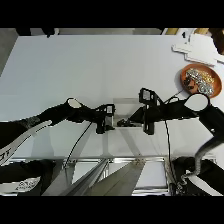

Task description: Fold the box and place the chain.

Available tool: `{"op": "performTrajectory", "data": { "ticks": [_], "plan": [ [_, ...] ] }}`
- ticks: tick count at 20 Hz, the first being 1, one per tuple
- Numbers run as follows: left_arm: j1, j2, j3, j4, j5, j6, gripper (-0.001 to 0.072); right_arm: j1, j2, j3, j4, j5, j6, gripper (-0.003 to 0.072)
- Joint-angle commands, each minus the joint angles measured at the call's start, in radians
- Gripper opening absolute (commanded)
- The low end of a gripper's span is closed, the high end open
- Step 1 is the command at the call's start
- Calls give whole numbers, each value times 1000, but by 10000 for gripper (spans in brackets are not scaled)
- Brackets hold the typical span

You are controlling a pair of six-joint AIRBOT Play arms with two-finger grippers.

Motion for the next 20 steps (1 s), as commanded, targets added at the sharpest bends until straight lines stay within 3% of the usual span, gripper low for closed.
{"op": "performTrajectory", "data": {
  "ticks": [1,3,7,13,14,16,20],
  "plan": [
    [0,0,1,0,0,0,151,29,-45,0,-39,-109,85,27],
    [0,0,1,0,0,0,151,29,-45,0,-39,-134,118,187],
    [0,0,1,0,0,0,151,27,-43,55,-105,-80,138,193],
    [0,0,1,0,0,0,151,-64,-43,215,-314,39,325,157],
    [0,0,1,0,0,0,151,-93,-40,218,-334,45,336,142],
    [0,0,1,0,0,0,151,-134,-39,218,-394,80,336,35],
    [0,0,1,1,0,0,151,-140,-50,209,-453,88,283,18]
  ]
}}
